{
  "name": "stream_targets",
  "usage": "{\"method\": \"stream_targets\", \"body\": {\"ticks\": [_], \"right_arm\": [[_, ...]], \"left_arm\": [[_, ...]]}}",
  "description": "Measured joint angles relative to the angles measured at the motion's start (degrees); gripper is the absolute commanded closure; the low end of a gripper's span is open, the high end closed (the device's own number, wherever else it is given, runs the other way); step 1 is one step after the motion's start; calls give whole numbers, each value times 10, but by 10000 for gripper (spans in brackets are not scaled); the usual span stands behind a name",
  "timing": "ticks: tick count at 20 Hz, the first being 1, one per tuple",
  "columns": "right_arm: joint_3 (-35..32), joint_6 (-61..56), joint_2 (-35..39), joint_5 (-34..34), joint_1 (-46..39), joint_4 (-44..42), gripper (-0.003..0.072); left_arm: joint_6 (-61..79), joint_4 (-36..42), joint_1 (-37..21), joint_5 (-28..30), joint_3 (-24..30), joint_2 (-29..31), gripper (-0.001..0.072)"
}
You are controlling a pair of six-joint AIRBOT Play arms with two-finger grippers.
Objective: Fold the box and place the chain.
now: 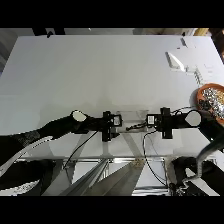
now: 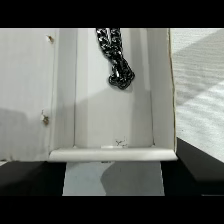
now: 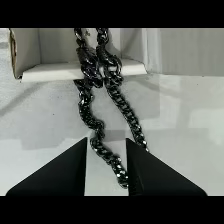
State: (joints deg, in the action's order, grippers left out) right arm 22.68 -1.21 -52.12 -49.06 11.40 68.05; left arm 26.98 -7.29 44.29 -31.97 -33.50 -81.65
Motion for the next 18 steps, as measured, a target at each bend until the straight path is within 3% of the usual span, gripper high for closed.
{"method": "stream_targets", "body": {"ticks": [10, 12, 18], "right_arm": [[-15, 6, -1, 14, 0, -10, 473], [-16, 7, -1, 23, 0, -10, 529], [-17, 4, -20, 24, 0, -15, 532]], "left_arm": [[0, 0, 0, 0, 0, 0, 395], [0, 0, 0, 0, 0, 0, 395], [0, 0, 0, 0, 0, 0, 395]]}}
